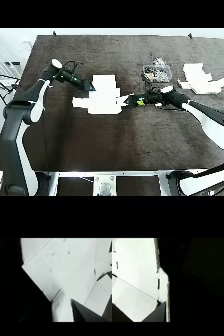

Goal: Fold the box and place the chain.

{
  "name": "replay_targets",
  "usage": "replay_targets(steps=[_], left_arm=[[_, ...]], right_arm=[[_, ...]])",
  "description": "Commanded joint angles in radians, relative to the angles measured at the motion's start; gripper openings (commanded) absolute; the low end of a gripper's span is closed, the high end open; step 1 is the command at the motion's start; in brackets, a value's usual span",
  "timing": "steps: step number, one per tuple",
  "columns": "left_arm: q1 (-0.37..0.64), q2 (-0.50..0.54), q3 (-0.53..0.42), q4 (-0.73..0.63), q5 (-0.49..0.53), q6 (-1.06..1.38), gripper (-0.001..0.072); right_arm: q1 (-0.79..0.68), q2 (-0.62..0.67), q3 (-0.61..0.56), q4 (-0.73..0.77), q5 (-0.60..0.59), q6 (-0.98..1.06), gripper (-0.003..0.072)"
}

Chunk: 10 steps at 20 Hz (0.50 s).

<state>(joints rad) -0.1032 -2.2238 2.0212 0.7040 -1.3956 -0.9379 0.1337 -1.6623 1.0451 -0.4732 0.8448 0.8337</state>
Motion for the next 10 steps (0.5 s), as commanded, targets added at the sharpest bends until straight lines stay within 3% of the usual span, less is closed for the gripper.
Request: replay_targets(steps=[1, 2, 3, 4, 7, 8, 9, 10], left_arm=[[-0.006, -0.019, 0.001, -0.053, -0.014, 0.031, 0.0536], [-0.006, -0.023, 0.001, -0.053, -0.014, 0.035, 0.0529], [-0.006, -0.025, 0.001, -0.053, -0.011, 0.042, 0.0440], [-0.006, -0.026, 0.001, -0.056, -0.010, 0.042, 0.0417], [-0.006, -0.029, 0.001, -0.057, -0.009, 0.057, 0.0415], [-0.006, -0.029, 0.001, -0.058, -0.010, 0.059, 0.0376], [-0.006, -0.029, 0.001, -0.058, -0.012, 0.061, 0.0287], [-0.006, -0.029, 0.001, -0.059, -0.016, 0.071, 0.0287]], right_arm=[[0.000, -0.001, 0.000, 0.000, 0.000, 0.000, 0.0012], [0.000, -0.001, 0.000, 0.000, 0.000, 0.000, 0.0012], [0.000, -0.001, 0.000, 0.000, 0.000, 0.000, 0.0012], [0.000, -0.001, 0.000, 0.000, 0.000, 0.000, 0.0012], [0.000, -0.001, 0.000, 0.000, 0.000, 0.000, 0.0012], [0.000, -0.001, 0.000, 0.000, 0.000, 0.000, 0.0012], [0.000, -0.001, 0.000, 0.000, 0.000, 0.000, 0.0012], [0.000, -0.001, 0.000, 0.000, 0.000, 0.000, 0.0013]])
